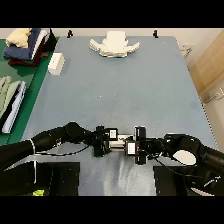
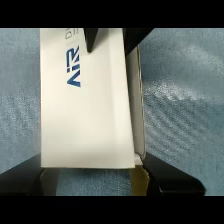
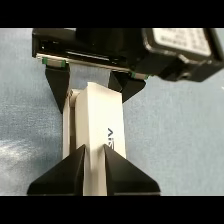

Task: Fold the box.

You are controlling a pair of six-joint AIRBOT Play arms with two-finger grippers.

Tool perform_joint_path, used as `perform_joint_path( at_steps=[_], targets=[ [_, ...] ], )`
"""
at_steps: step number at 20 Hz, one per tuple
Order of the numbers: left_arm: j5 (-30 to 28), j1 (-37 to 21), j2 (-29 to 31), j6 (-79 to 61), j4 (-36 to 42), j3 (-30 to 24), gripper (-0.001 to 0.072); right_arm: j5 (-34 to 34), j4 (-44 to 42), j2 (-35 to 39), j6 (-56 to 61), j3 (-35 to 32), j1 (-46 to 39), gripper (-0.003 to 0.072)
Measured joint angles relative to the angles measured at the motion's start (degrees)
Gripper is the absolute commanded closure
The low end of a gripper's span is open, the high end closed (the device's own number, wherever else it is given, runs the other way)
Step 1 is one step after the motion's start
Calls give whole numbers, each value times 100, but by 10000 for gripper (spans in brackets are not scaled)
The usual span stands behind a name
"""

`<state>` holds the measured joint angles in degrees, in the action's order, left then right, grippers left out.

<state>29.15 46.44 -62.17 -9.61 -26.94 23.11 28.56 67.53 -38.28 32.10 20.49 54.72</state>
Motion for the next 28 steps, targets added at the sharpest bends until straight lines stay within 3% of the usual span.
perform_joint_path(
  at_steps=[8,9,10,11,21,22,23,24,28],
  targets=[
    [-4,0,0,7,-4,-2,327,138,-173,-302,0,0,0,524],
    [-4,0,0,7,-2,-2,327,142,-179,-323,0,2,0,476],
    [-4,0,0,7,-2,-2,327,162,-203,-330,0,4,0,352],
    [-4,0,0,7,-2,-2,327,214,-212,-321,0,0,11,333],
    [9,2,0,-9,-9,0,327,210,-166,260,48,-2,-4,333],
    [7,0,0,-9,-7,-2,327,212,-168,323,107,-2,-4,374],
    [4,2,0,-7,-7,0,327,229,-170,409,236,-2,-4,546],
    [-2,2,0,-7,-7,0,327,275,-168,505,442,-4,-7,671],
    [-4,2,0,-4,-4,0,327,422,-122,1016,2326,-181,-44,683]
  ],
)
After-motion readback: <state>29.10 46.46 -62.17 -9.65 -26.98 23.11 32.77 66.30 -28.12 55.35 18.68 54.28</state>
